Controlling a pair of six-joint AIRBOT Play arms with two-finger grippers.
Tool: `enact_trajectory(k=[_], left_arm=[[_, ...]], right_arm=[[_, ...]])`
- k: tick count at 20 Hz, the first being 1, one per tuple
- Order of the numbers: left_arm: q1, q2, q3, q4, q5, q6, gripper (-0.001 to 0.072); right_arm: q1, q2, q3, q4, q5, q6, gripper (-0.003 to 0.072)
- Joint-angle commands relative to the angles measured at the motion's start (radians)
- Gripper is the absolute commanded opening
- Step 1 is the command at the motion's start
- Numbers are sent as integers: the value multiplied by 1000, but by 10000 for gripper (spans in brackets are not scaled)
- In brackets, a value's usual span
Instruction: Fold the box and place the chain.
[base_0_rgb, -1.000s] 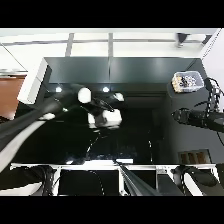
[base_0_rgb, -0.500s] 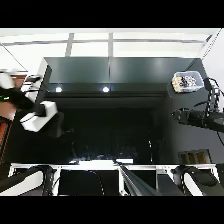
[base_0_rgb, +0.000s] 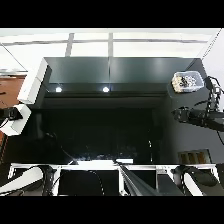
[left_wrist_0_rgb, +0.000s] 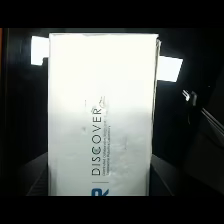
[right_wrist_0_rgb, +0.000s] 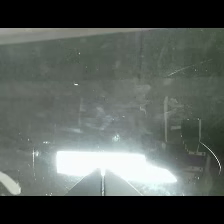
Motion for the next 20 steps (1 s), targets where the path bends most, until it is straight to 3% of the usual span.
enact_trajectory(k=[1, 3, 6, 7, 8, 9, 12, 16, 17, 19, 20], left_arm=[[23, -3, 0, -100, 187, 192, 287], [16, -17, 0, -97, 256, 200, 287], [16, -69, 0, -102, 271, 201, 291], [16, -86, 0, -101, 274, 201, 330], [11, -97, 0, -104, 285, 198, 644], [4, -95, 1, -102, 296, 188, 712], [-41, -71, 59, -103, 299, 186, 712], [-150, -22, 267, -126, 217, 180, 710], [-181, -4, 321, -148, 201, 135, 674], [-231, 35, 384, -231, 159, 99, 37], [-257, 66, 388, -269, 139, 97, 25]], right_arm=[[1, 1, -1, 17, -5, 1, 19], [1, 1, -1, 22, -5, 1, 19], [1, 1, -1, 22, -6, 1, 19], [1, 1, -1, 22, -6, 1, 19], [1, 1, -1, 22, -6, 1, 19], [1, 1, -1, 22, -7, 1, 20], [1, 1, 0, 23, -33, 0, 19], [1, 1, 76, 26, 47, -109, 19], [1, 1, 116, 9, 57, -136, 19], [0, 1, 180, -35, 19, -154, 19], [0, 1, 195, -60, -23, -156, 19]])
